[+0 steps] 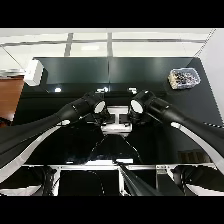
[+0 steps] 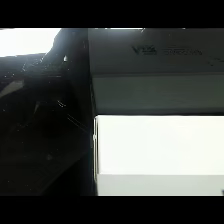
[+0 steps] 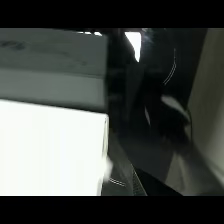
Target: Fold the box and place the chain.
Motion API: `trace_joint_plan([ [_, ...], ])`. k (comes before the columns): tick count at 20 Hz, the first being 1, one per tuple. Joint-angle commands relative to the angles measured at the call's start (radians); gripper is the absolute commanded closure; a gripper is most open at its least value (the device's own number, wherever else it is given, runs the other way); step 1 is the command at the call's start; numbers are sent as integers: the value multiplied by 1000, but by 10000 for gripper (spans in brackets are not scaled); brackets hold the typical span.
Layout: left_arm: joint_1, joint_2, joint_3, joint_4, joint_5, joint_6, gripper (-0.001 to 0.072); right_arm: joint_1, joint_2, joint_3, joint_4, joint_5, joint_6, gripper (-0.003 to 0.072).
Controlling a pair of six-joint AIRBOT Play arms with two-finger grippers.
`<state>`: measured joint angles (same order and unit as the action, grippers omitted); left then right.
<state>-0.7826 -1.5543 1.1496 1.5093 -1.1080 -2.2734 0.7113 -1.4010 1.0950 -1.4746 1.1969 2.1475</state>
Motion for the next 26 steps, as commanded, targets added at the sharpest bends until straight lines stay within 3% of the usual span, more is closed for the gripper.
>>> trace_joint_plan([
  [1,1,0,1,1,0,-1,682,1,150,25,-101,43,-142,277],
  [2,1,0,1,1,0,-1,682,0,214,25,-212,52,-141,277],
  [5,1,0,1,1,-2,0,682,-56,323,-20,-726,48,-121,277],
  [7,1,0,1,0,-4,-1,682,-206,318,-80,-821,-86,-63,276],
  [8,1,0,1,1,-3,-1,682,-306,311,-117,-795,-208,-19,160],
  [9,1,0,1,1,-2,-1,682,-404,293,-142,-758,-328,5,-34],
  [11,1,0,1,1,0,-1,682,-584,208,-128,-613,-510,6,-34],
  [13,1,0,1,1,0,-1,682,-714,72,-28,-489,-541,-10,-33],
  [17,1,0,1,1,-4,-1,682,-840,-257,349,-192,-334,-187,-25],
  [19,1,0,1,0,-4,-1,681,-872,-391,524,-117,-230,-188,91],
  [20,1,0,1,1,-4,-1,682,-879,-442,593,-110,-199,-188,91],
  [21,1,0,1,1,-3,-1,682,-882,-477,639,-111,-181,-188,93],
  [22,1,0,1,1,-3,-1,682,-885,-505,675,-112,-172,-188,144],
  [26,1,0,1,0,-3,-1,682,-888,-556,699,-111,-170,-188,144],
])
